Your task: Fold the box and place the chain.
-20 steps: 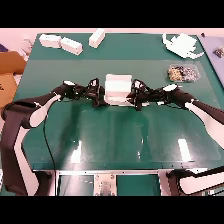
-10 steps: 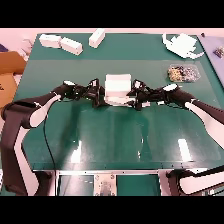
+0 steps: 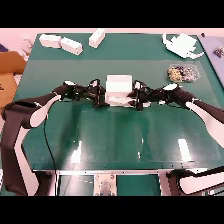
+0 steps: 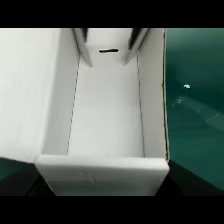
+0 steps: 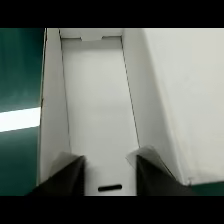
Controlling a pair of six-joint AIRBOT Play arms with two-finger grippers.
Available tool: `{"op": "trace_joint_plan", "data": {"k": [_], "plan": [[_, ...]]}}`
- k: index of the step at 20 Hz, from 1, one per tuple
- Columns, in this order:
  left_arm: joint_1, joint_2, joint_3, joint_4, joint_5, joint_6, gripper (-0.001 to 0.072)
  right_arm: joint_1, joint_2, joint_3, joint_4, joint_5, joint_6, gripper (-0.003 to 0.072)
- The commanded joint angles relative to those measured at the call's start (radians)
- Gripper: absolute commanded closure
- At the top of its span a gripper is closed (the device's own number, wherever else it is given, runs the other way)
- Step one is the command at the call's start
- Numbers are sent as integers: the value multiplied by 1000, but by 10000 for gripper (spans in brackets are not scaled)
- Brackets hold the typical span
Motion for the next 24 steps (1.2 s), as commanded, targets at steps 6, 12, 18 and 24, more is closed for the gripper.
{"op": "trace_joint_plan", "data": {"k": [6,12,18,24], "plan": [[2,0,0,0,0,2,352,-74,151,3,-15,-5,253,675],[2,0,0,0,0,2,352,-240,206,2,-272,-7,949,675],[2,0,0,0,1,2,352,-348,164,2,-381,138,1358,677],[2,0,0,0,0,2,352,-319,77,2,-334,161,1384,677]]}}
